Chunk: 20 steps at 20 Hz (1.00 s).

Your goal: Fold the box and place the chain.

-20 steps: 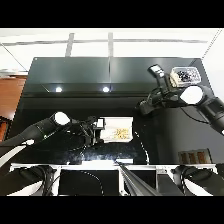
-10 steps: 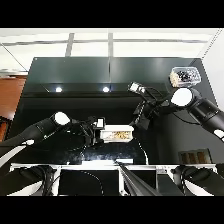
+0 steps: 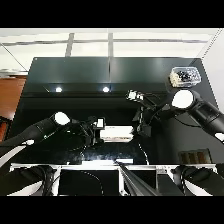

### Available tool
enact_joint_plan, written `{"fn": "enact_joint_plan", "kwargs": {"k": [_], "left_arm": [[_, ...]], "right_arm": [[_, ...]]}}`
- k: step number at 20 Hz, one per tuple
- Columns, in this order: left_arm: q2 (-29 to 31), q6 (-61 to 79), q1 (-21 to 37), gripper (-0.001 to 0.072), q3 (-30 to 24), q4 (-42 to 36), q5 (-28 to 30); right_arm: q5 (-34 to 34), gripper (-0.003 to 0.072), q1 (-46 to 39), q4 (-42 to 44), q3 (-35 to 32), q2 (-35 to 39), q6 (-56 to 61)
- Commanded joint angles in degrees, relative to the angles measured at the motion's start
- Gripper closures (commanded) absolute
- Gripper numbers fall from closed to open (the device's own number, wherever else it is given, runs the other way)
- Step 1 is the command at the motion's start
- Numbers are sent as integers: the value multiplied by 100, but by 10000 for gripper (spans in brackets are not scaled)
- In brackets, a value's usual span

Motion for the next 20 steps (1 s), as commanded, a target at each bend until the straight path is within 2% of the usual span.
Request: {"fn": "enact_joint_plan", "kwargs": {"k": [1, 5, 13, 20], "left_arm": [[2, 4, -2, 218, 2, 2, 9], [2, 2, -2, 219, 2, 2, 24], [2, 2, -2, 219, 2, 2, 24], [2, 4, -2, 218, 2, 2, 26]], "right_arm": [[-452, -16, 175, 323, -348, 22, -179], [-719, -16, 494, 203, -407, 22, -422], [-807, -16, 529, -31, -407, 22, -424], [-1255, -8, 883, -334, -407, 22, -398]]}}
